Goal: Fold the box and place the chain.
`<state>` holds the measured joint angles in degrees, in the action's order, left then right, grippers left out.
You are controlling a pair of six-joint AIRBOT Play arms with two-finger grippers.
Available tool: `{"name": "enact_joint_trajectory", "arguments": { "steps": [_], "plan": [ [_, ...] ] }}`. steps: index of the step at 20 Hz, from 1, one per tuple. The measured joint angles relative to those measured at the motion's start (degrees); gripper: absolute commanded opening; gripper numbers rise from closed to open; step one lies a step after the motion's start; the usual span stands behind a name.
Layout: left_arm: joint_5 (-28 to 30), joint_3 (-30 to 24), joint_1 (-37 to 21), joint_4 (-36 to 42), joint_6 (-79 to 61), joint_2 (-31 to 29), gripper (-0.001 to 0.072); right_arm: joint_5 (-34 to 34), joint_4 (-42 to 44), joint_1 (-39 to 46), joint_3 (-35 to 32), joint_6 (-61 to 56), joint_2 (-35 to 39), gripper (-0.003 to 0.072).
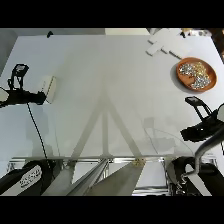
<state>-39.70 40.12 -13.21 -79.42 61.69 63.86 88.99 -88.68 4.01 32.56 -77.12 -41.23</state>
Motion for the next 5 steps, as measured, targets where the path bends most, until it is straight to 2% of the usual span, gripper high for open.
{"name": "enact_joint_trajectory", "arguments": {
  "steps": [5],
  "plan": [
    [3.0,0.0,0.0,-0.1,0.0,-1.2,0.0693,0.0,0.0,0.0,0.0,0.0,0.0,0.0016]
  ]
}}
